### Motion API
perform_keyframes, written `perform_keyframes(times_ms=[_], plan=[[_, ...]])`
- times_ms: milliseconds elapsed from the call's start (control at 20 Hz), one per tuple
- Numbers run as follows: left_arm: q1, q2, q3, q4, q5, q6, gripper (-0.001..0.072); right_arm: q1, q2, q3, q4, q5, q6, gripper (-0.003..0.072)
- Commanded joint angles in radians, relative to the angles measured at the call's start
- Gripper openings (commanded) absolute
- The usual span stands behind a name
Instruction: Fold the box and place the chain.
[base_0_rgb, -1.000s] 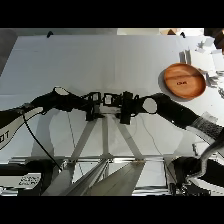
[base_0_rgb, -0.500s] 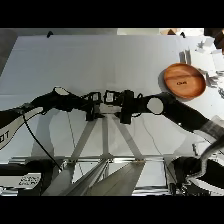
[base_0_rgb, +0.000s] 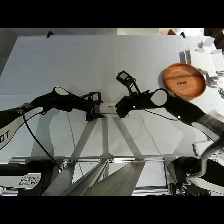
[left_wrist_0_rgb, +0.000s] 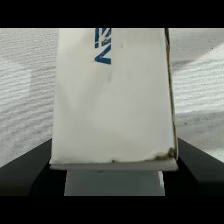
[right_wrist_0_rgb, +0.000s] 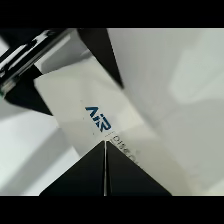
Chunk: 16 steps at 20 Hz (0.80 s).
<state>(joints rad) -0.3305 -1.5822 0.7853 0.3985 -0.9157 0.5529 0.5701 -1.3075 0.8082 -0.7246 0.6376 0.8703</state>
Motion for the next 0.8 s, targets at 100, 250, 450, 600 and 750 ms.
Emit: perform_keyframes(times_ms=[100, 250, 450, 600, 750], plan=[[0.001, 0.0, 0.0, 0.0, 0.0, 0.0, 0.0339, 0.016, -0.114, -0.074, 0.157, -0.002, 0.045, 0.0008], [0.0, 0.0, 0.0, 0.0, -0.001, 0.0, 0.0339, 0.016, -0.102, -0.075, 0.173, -0.016, 0.045, 0.0008], [0.0, 0.0, 0.0, 0.0, -0.001, 0.0, 0.0339, 0.015, -0.031, -0.074, 0.167, -0.07, 0.045, 0.001], [0.0, 0.0, 0.0, 0.0, -0.001, 0.0, 0.0339, 0.0, 0.077, -0.063, 0.082, -0.079, 0.047, 0.0011], [0.0, 0.0, 0.0, 0.0, -0.001, 0.0, 0.0339, -0.071, 0.214, -0.062, 0.02, -0.027, 0.091, 0.0011]])
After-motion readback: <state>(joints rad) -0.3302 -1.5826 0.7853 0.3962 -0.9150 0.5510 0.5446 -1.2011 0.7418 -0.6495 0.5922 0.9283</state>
